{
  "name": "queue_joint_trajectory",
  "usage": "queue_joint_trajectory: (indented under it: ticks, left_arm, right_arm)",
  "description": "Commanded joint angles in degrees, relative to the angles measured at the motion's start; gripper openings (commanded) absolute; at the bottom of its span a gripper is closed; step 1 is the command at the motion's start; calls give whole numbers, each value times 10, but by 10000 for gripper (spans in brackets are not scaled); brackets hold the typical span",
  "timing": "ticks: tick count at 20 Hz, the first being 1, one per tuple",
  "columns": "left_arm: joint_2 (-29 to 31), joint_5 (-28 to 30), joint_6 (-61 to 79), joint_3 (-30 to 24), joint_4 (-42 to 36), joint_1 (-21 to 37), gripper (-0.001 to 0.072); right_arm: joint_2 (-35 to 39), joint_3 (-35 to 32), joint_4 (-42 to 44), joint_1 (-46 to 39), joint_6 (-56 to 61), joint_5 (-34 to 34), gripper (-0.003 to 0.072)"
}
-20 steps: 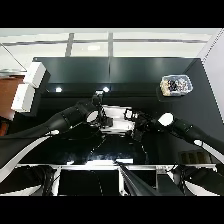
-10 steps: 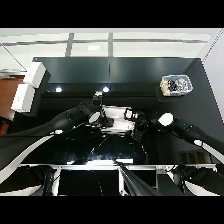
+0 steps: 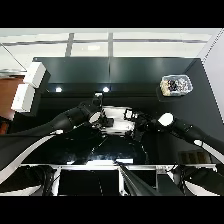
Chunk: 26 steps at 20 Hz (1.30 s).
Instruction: Fold the box and place the chain.
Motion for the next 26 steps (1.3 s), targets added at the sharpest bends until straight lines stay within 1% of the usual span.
queue_joint_trajectory:
  ticks: [1, 2, 8, 11, 12, 14, 15, 19, 23, 24, 25, 26]
  left_arm:
    - [0, -8, -6, 0, 0, 0, 136]
    - [0, -8, -6, 0, 0, 0, 123]
    - [0, -10, -6, 0, 0, 0, 105]
    - [0, -10, -6, 0, 0, 0, 105]
    - [0, -10, -6, 0, 0, 0, 115]
    - [0, -12, -6, 2, 0, 0, 282]
    - [0, -16, -6, 7, 1, 0, 343]
    - [-2, -26, -6, 27, 18, 0, 343]
    - [-22, -61, -6, 40, 17, 0, 339]
    - [-23, -63, -6, 42, 18, 0, 321]
    - [-23, -62, -6, 42, 20, 0, 262]
    - [-23, -62, -6, 42, 21, 0, 230]
  right_arm:
    - [0, 0, 0, 1, 0, -1, 30]
    - [0, 0, 0, 1, 0, -1, 30]
    - [0, 0, 0, 1, 0, -1, 30]
    - [0, 0, 0, 1, 0, -1, 30]
    - [0, 0, 0, 1, 0, -1, 30]
    - [0, 0, 0, 1, 0, -1, 30]
    - [0, 0, 0, 1, 0, -1, 30]
    - [0, 0, 0, 1, 0, 0, 30]
    - [0, 0, 0, 1, 1, 1, 30]
    - [0, 0, 0, 1, 0, 1, 30]
    - [0, 0, 0, 1, 1, 1, 30]
    - [0, 0, 0, 1, 0, 1, 30]
